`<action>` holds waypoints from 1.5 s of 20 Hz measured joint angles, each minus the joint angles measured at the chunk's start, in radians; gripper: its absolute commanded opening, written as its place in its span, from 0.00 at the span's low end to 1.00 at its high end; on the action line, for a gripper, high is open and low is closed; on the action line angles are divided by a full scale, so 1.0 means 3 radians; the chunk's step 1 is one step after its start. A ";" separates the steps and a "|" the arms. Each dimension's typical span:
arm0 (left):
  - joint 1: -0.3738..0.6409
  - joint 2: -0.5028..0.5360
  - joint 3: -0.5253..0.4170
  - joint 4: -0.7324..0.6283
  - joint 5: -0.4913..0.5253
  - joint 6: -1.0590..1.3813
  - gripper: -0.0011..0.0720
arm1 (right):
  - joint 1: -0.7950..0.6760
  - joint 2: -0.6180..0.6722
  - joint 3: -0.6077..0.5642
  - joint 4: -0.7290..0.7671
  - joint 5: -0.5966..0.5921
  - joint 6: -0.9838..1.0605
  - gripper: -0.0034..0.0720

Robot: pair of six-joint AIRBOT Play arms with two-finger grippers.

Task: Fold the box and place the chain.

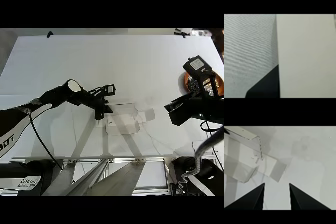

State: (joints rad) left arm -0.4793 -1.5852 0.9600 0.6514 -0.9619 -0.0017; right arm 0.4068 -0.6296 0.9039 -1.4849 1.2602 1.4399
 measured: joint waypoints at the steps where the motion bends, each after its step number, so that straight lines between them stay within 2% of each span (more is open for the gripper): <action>1: 0.0000 0.0000 0.0000 0.0009 -0.0008 0.0003 0.02 | 0.0000 0.0000 0.0000 0.0000 0.0000 0.0000 0.50; 11: -0.0006 0.0000 0.0003 0.0192 -0.0207 0.0004 0.02 | 0.0000 0.0000 0.0000 0.0000 -0.0003 0.0000 0.50; 30: -0.0010 0.0100 0.0004 0.0504 -0.0163 -0.0069 0.03 | 0.0000 0.0000 0.0000 -0.0001 -0.0032 0.0000 0.50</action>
State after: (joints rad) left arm -0.4824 -1.5551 0.9611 0.8024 -1.0107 -0.0223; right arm 0.4068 -0.6296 0.9039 -1.4853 1.2507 1.4399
